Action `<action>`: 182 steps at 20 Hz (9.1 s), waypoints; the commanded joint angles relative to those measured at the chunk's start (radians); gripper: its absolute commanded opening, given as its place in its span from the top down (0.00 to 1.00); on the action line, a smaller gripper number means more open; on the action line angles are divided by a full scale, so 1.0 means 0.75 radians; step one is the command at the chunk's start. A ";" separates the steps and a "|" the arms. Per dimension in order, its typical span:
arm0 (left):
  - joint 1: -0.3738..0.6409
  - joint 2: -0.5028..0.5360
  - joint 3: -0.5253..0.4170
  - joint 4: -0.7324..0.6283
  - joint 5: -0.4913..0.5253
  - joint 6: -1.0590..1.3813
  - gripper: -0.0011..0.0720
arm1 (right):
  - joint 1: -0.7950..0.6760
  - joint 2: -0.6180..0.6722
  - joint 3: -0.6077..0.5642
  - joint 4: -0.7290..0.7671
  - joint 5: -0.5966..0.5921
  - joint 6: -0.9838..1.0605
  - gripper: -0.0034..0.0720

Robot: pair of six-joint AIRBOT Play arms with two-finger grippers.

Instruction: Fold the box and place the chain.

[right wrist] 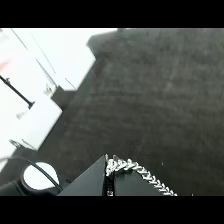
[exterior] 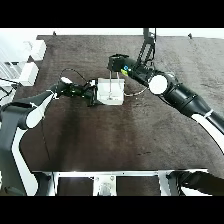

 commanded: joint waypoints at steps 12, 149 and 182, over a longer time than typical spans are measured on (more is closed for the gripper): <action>0.000 -0.001 0.000 0.000 0.002 0.001 0.56 | 0.006 -0.322 -0.078 0.074 0.028 0.003 0.93; 0.000 -0.001 0.000 0.000 0.000 0.001 0.56 | -0.025 -0.261 -0.106 -0.078 0.256 -0.113 0.94; 0.000 -0.001 0.000 0.000 0.000 0.001 0.56 | -0.677 -0.573 0.339 0.858 0.964 -1.754 0.67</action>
